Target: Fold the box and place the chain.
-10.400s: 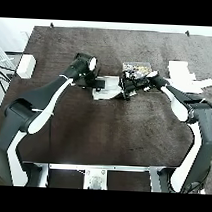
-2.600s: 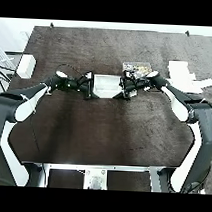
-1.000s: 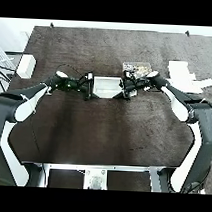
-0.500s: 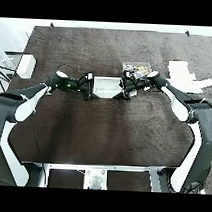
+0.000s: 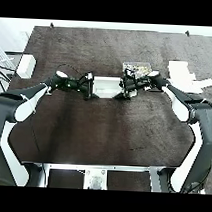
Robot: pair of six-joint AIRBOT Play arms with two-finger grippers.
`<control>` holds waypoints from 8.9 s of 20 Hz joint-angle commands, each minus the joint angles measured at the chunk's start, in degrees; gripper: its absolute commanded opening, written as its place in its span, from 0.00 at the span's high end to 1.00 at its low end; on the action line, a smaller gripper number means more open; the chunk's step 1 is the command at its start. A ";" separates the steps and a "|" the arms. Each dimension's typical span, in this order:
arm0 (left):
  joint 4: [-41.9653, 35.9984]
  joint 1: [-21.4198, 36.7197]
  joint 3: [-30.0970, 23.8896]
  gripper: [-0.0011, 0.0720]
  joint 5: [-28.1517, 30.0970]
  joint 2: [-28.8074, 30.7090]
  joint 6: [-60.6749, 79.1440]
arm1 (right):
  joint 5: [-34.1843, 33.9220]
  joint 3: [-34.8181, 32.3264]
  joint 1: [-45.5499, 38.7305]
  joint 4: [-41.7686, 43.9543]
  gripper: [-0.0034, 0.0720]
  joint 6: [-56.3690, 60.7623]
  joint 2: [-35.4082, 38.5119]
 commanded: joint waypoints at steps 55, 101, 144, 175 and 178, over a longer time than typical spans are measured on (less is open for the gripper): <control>0.04 0.04 0.00 0.41 -1.01 -0.04 -0.07 | -16.41 0.07 0.46 -3.21 0.95 32.35 4.96; 0.07 0.04 -0.02 0.41 -0.96 -0.55 -0.98 | -18.29 -11.17 2.23 -19.17 0.15 11.28 15.30; 0.02 0.04 -0.35 0.41 -0.13 -0.61 -0.98 | -15.85 -11.02 4.33 -24.20 0.95 17.97 15.43; -0.15 -0.20 -0.35 0.41 1.55 -0.61 -0.98 | -15.23 -11.41 -4.76 -19.15 0.95 70.14 13.31; -0.17 -0.17 -0.35 0.41 1.55 -0.61 -0.98 | -15.26 -11.50 -3.63 -17.94 0.95 70.36 13.31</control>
